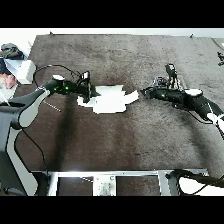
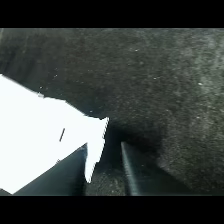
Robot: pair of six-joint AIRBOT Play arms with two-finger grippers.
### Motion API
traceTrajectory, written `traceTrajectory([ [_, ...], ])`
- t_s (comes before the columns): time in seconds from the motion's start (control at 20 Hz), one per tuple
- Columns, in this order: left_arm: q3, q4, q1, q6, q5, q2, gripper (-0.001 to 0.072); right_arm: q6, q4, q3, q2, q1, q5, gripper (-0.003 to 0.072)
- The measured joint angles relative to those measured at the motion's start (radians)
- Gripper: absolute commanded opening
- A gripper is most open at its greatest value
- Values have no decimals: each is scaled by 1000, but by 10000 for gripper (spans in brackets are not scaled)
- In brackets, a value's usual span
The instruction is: Fold the box and place the chain.
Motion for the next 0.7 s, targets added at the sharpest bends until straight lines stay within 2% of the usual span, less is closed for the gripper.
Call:
traceTrajectory([
  [0.35,0,25,0,0,26,0,11,-293,20,19,0,0,226,413],
  [0.4,0,27,0,0,27,0,11,-332,21,20,0,1,250,458],
  [0.45,0,28,0,0,28,0,11,-370,20,21,0,4,271,591],
  [0.6,0,29,0,0,31,0,11,-462,-19,22,0,47,288,599],
  [0.7,0,30,0,0,32,0,11,-507,-89,22,0,111,249,599],
])
